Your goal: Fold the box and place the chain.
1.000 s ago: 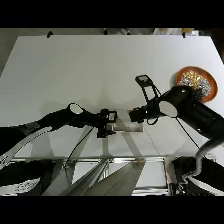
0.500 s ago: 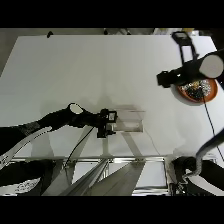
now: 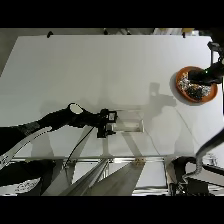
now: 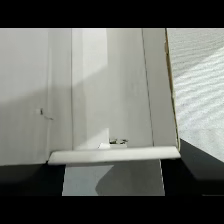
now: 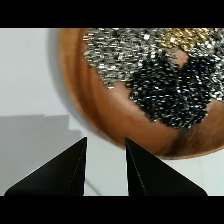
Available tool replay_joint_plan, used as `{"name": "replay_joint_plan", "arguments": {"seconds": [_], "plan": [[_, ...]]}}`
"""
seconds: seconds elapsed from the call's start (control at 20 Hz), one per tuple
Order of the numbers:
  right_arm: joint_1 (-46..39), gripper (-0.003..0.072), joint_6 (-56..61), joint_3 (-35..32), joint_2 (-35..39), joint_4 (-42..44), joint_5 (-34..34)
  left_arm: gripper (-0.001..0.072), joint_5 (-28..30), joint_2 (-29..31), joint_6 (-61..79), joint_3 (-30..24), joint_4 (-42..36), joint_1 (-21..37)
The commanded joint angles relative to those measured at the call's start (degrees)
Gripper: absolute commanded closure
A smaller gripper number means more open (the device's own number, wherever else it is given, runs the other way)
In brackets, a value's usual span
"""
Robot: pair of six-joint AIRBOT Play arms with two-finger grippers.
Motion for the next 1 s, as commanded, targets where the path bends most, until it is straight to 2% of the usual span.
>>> {"name": "replay_joint_plan", "arguments": {"seconds": [0.0,0.25,0.95], "plan": [[-4.37,0.0449,-0.48,0.07,-4.85,-0.02,-3.06,0.0376,-0.02,0.02,0.0,0.02,0.02,0.02],[-6.49,0.045,-0.44,0.07,-8.74,-1.53,-4.39,0.0376,-0.04,0.02,0.0,0.02,0.02,0.02],[-7.76,0.0452,-0.2,0.07,-13.14,-2.97,-5.77,0.0376,-0.02,0.02,0.0,0.02,0.02,0.02]]}}
